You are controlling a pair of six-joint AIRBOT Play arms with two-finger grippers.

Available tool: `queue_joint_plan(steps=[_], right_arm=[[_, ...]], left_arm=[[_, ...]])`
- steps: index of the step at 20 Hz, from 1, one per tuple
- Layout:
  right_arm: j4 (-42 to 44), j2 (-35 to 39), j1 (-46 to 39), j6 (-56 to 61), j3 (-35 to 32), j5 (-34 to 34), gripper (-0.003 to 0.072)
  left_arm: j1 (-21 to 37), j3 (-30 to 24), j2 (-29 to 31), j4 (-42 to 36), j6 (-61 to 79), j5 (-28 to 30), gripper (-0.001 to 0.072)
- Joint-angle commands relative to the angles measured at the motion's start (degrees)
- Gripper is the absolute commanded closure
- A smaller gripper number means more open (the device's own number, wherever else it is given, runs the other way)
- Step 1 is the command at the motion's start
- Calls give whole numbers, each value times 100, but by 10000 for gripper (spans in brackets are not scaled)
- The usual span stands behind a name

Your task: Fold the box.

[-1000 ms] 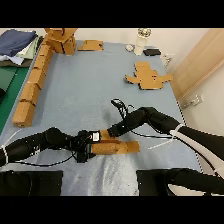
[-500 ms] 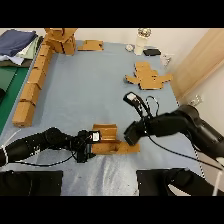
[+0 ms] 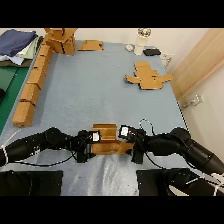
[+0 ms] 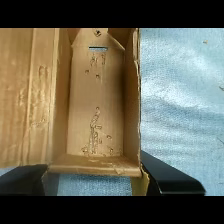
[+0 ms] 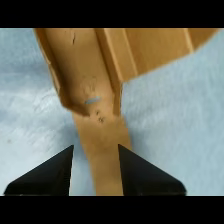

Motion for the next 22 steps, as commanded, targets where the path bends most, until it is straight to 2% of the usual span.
queue_joint_plan(steps=[1, 6, 9, 11, 15, 18, 20, 22], right_arm=[[380, -442, 15, -1023, -107, 887, 267], [997, -728, 17, -2179, -109, 868, 267], [1025, -774, 17, -2994, -109, 881, 272], [1038, -813, 22, -3145, -109, 870, 391], [1036, -831, 267, -3141, -109, 885, 531], [1034, -833, 463, -3141, -109, 1012, 538], [1034, -833, 623, -3141, -109, 1108, 603], [1036, -879, 734, -3143, -111, 1274, 603]], left_arm=[[0, -2, -2, 2, 2, -7, 240], [0, -2, -2, 2, 2, -7, 240], [0, -2, -2, 2, 2, -7, 240], [0, -2, -2, 2, 2, -7, 240], [0, -2, -2, 2, 2, -9, 240], [0, -2, -2, 2, 2, -7, 240], [0, -2, -2, 2, 2, -7, 240], [0, -2, -2, 2, 2, -7, 240]])
